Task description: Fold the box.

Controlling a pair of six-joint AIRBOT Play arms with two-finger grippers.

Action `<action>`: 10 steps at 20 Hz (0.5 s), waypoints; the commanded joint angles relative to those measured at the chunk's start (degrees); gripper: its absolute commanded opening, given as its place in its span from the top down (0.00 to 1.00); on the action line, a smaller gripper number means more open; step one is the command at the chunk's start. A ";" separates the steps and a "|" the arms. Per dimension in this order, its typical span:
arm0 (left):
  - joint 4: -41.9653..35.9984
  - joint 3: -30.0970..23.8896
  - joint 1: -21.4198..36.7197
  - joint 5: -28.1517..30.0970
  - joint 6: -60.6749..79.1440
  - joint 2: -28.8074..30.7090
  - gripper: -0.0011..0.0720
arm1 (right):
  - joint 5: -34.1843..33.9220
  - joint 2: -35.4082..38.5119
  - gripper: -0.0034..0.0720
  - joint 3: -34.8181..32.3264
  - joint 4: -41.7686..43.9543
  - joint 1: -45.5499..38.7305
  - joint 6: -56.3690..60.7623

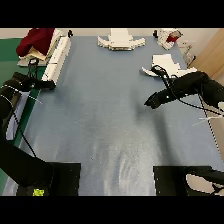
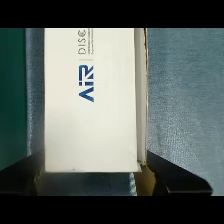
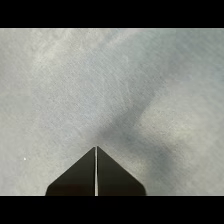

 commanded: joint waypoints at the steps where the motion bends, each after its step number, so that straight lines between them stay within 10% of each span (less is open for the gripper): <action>1: 0.15 0.02 0.13 -0.92 0.02 0.35 0.05 | 0.02 -0.02 0.93 0.07 0.00 0.07 0.00; 10: 4.72 0.02 3.52 -10.45 -0.26 8.92 0.05 | 0.00 -0.02 0.93 0.07 0.00 0.07 0.00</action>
